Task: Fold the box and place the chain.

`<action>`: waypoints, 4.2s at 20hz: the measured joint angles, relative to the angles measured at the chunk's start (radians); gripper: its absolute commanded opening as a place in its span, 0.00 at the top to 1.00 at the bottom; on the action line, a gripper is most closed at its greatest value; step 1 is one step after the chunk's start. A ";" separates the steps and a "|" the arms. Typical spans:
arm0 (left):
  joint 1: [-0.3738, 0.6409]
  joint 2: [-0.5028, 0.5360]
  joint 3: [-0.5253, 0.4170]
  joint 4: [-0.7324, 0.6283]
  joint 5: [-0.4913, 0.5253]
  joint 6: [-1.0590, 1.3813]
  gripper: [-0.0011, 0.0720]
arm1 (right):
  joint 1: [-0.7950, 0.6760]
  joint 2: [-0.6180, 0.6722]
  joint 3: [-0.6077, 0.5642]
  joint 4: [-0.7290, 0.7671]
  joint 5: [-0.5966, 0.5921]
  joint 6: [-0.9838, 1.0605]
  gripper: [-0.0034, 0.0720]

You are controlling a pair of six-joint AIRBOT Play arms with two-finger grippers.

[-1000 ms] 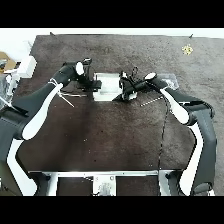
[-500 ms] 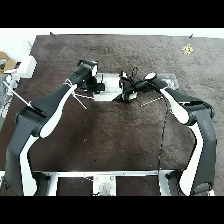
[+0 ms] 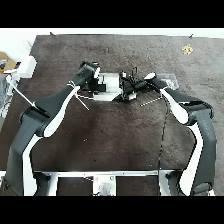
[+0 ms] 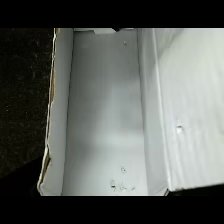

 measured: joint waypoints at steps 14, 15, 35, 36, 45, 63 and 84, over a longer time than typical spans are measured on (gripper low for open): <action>0.000 0.003 0.019 -0.022 -0.016 0.026 0.44 | -0.001 0.000 0.000 -0.002 0.000 -0.003 0.35; -0.001 0.006 0.033 -0.031 -0.028 0.036 0.44 | -0.001 0.000 0.000 -0.002 0.000 -0.002 0.35; 0.158 0.264 0.073 -0.358 -0.021 0.973 0.44 | -0.001 0.000 0.000 -0.002 0.000 -0.002 0.35; 0.190 0.265 0.055 -0.435 -0.017 1.079 0.45 | -0.001 0.000 0.000 -0.002 0.000 -0.002 0.35; 0.445 0.252 -0.253 -1.051 0.018 1.925 0.44 | 0.000 0.000 0.000 -0.002 0.000 -0.002 0.35; 0.486 -0.021 -0.330 -1.281 -0.054 2.419 0.01 | -0.001 0.000 0.000 -0.002 0.000 -0.002 0.35; 0.402 -0.060 -0.330 -1.329 0.011 2.473 0.01 | -0.001 0.000 0.000 -0.002 0.000 -0.002 0.35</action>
